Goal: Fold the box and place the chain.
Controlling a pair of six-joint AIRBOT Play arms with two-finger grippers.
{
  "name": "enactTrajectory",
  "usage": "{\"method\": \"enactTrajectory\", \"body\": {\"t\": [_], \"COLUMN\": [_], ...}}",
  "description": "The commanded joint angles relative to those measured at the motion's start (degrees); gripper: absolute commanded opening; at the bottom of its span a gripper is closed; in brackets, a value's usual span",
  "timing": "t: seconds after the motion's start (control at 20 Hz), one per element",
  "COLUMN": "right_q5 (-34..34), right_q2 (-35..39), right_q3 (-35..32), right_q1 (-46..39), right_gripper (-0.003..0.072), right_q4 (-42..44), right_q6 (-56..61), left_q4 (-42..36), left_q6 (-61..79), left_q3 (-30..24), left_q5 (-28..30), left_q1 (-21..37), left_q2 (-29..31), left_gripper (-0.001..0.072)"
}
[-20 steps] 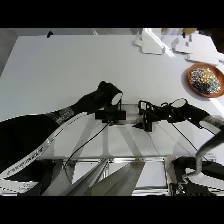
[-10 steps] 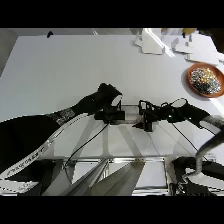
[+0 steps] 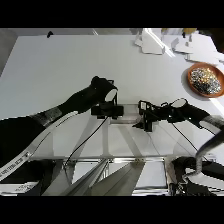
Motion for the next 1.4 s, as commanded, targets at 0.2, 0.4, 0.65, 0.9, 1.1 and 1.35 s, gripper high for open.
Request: {"method": "enactTrajectory", "body": {"t": [0.2, 0.4, 0.65, 0.9, 1.1, 1.35], "right_q5": [0.0, 0.1, 0.1, 0.1, 0.0, 0.0], "right_q2": [0.0, 0.0, 0.0, 0.0, 0.0, 0.0], "right_q3": [0.0, 0.0, 0.0, 0.0, 0.0, 0.0], "right_q1": [0.0, 0.0, 0.0, 0.0, 0.0, 0.0], "right_gripper": [0.0342, 0.0342, 0.0342, 0.0342, 0.0342, 0.0342], "right_q4": [0.0, 0.0, 0.0, 0.0, 0.0, 0.0], "right_q6": [0.0, 0.0, 0.0, 0.0, 0.0, 0.0], "left_q4": [-6.2, -11.6, -23.8, -34.6, -39.3, -41.1], "left_q6": [33.3, 64.5, 110.5, 127.7, 129.4, 132.8], "left_q3": [-3.0, -19.3, -34.8, -36.6, -36.6, -36.7], "left_q5": [-3.1, 9.1, 23.5, 32.5, 37.7, 37.8], "left_q1": [4.3, 8.3, 14.5, 14.9, 14.1, 14.3], "left_q2": [10.8, 21.1, 25.1, 19.6, 15.0, 14.6], "left_gripper": [0.0376, 0.0466, 0.0572, 0.0574, 0.0575, 0.0695]}}
